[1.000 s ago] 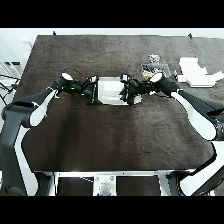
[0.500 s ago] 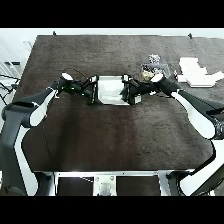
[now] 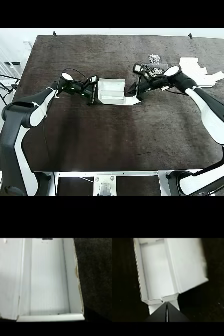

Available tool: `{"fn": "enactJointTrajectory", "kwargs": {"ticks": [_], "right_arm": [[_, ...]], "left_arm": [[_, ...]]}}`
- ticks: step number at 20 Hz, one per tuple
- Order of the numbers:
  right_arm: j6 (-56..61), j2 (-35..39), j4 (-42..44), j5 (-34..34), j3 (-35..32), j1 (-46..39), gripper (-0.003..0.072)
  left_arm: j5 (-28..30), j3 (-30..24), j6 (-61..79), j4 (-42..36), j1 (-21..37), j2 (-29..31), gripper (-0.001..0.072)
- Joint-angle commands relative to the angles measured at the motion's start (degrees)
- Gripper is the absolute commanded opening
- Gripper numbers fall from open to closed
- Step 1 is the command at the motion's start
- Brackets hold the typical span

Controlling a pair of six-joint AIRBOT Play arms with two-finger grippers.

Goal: Fold the box and place the chain.

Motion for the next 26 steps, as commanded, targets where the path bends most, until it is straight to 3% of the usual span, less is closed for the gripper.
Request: {"fn": "enactJointTrajectory", "kwargs": {"ticks": [1, 8, 13, 16, 26], "right_arm": [[10.86, 4.35, 0.02, 1.79, 0.02, -2.82, 0.0014], [36.83, 6.38, 0.09, 1.60, -0.90, -13.09, 0.0013], [46.29, 6.16, -0.09, -3.50, -7.93, -16.41, 0.0012], [49.59, 4.04, -0.02, -4.52, -10.82, -15.72, 0.0012], [52.59, -2.75, 3.54, -6.32, -10.95, -4.57, 0.0014]], "left_arm": [[-0.02, -0.02, 0.00, 0.02, 0.04, -0.02, 0.0423], [-0.02, 0.00, 0.00, 0.02, 0.02, -0.02, 0.0423], [-0.02, 0.00, 0.02, 0.02, 0.02, -0.02, 0.0423], [-0.02, 0.00, 0.00, 0.02, 0.02, -0.02, 0.0423], [-0.02, 0.00, 0.02, 0.02, 0.04, -0.02, 0.0423]]}}
